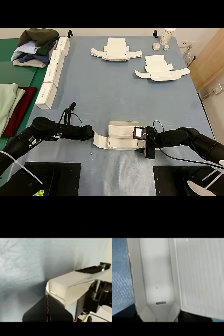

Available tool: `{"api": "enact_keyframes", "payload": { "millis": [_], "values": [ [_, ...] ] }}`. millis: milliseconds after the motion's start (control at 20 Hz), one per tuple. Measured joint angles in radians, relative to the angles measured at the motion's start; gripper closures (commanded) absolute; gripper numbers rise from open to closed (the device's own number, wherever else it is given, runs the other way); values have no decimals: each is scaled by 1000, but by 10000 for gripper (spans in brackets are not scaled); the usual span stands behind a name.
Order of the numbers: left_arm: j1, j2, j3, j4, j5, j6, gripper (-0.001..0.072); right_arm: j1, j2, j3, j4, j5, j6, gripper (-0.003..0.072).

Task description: Fold the box.

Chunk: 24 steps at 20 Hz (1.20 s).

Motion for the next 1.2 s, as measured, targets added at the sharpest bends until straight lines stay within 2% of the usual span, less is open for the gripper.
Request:
{"api": "enact_keyframes", "payload": {
  "millis": [650, 700, 750, 800, 1200],
  "values": [
    [-161, 0, 32, 2, 88, -11, 695, 0, 0, 0, 0, 0, 0, 281],
    [-181, 0, 32, 3, 103, -11, 588, 0, 0, 0, 0, 0, 0, 281],
    [-196, 0, 32, 4, 116, -11, 426, 0, 0, 0, 0, 0, 0, 280],
    [-208, 0, 32, 5, 128, -13, 398, 0, 0, 0, 0, 0, 0, 281],
    [-235, 0, 32, 6, 157, -49, 398, 0, 0, 0, 0, 0, 0, 280]
  ]
}}
